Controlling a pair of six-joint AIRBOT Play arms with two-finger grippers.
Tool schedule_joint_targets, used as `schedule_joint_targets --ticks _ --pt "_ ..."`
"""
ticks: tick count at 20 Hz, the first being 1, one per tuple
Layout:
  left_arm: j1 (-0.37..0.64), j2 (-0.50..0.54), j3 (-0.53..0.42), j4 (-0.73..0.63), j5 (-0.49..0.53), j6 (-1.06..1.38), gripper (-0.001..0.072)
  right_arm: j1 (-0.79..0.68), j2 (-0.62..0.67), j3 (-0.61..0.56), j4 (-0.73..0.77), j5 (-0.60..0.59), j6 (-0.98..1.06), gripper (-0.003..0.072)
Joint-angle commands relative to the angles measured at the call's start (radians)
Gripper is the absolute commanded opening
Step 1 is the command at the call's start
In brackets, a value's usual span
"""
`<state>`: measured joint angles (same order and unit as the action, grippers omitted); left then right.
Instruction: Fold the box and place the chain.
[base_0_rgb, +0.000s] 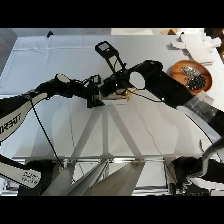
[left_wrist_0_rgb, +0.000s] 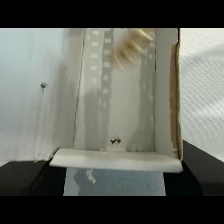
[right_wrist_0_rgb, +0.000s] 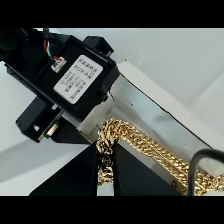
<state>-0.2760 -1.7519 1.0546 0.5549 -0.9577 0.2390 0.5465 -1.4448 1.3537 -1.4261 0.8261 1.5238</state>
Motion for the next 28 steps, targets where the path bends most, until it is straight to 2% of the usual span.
schedule_joint_targets --ticks 1,4,10,11,13,14,16,18,22,25,27,28 --pt "0.000 -0.001 0.000 0.000 0.000 0.000 0.0113 -0.013 -0.043 0.000 0.008 0.030 -0.014 0.0010" --pt "0.000 -0.001 0.000 0.000 0.001 0.000 0.0113 -0.032 -0.096 0.000 0.005 0.072 -0.014 0.0011" --pt "0.000 -0.001 0.000 0.000 0.000 0.000 0.0113 -0.052 -0.170 0.000 0.013 0.075 -0.006 0.0018" --pt "0.000 -0.001 0.000 0.000 0.000 0.000 0.0113 -0.052 -0.168 0.000 0.015 0.071 -0.006 0.0068" --pt "0.000 -0.001 0.000 0.000 0.000 0.000 0.0113 -0.052 -0.157 0.000 0.016 0.072 -0.007 0.0299" --pt "0.000 -0.001 0.000 0.000 0.000 0.000 0.0113 -0.052 -0.148 0.000 0.016 0.077 -0.016 0.0326" --pt "0.000 -0.001 0.000 0.000 0.000 0.000 0.0113 -0.053 -0.116 0.000 0.016 0.096 -0.075 0.0326" --pt "0.000 -0.001 0.000 0.000 0.000 0.000 0.0113 -0.074 -0.071 0.000 0.035 0.123 -0.182 0.0326" --pt "0.000 -0.001 0.000 0.000 0.000 0.000 0.0113 -0.184 0.034 0.000 0.086 0.233 -0.543 0.0324" --pt "0.000 -0.001 0.000 0.000 0.000 0.000 0.0113 -0.325 0.047 -0.007 0.211 0.323 -0.853 0.0321" --pt "0.000 -0.001 0.000 0.000 0.000 0.000 0.0113 -0.418 0.046 -0.044 0.309 0.325 -1.064 0.0361" --pt "0.000 -0.001 0.000 0.000 0.001 0.000 0.0113 -0.460 0.045 -0.067 0.338 0.319 -1.176 0.0424"
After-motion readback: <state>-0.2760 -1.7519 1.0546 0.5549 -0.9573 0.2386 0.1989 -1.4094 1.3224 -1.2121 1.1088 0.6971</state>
